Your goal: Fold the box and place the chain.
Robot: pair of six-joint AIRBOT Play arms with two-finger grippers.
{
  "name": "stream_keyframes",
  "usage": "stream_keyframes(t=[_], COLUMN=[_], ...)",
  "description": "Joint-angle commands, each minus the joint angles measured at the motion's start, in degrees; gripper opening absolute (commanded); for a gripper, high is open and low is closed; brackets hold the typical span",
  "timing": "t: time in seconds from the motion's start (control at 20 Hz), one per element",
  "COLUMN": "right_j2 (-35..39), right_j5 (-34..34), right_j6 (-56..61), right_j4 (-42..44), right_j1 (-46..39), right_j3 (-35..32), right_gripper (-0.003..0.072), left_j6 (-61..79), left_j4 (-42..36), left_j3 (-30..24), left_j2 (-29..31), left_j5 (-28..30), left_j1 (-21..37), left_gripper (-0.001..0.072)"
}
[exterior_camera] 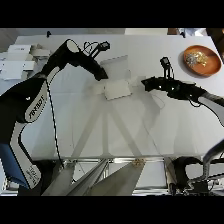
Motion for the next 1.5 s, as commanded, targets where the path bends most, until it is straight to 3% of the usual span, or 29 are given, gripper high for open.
stream_keyframes(t=[0.0,1.05,1.1,1.15,1.2,1.45], right_j2=[0.0,0.0,0.0,0.1,0.3,6.7], right_j5=[0.0,0.7,0.7,1.0,1.4,3.7], right_j6=[0.0,0.1,0.1,0.1,0.1,0.5], right_j4=[-0.1,0.1,0.1,0.1,0.0,-0.4], right_j1=[0.0,0.0,0.0,0.0,0.0,-0.6], right_j3=[0.0,0.0,0.0,0.0,0.0,0.0], right_gripper=[0.0015,0.0028,0.0191,0.0451,0.0551,0.0549], left_j6=[0.0,0.0,0.0,0.0,0.0,7.1], left_j4=[0.9,0.2,-0.5,-1.2,-1.6,-1.8], left_j3=[0.0,0.0,0.0,0.0,0.0,0.0], left_j2=[0.0,0.1,0.1,0.1,0.1,1.7], left_j5=[0.5,0.3,0.2,0.1,-0.1,-6.8], left_j1=[0.0,0.0,0.0,0.0,0.0,0.1], left_gripper=[0.0011,0.001,0.001,0.001,0.0008,0.0004])
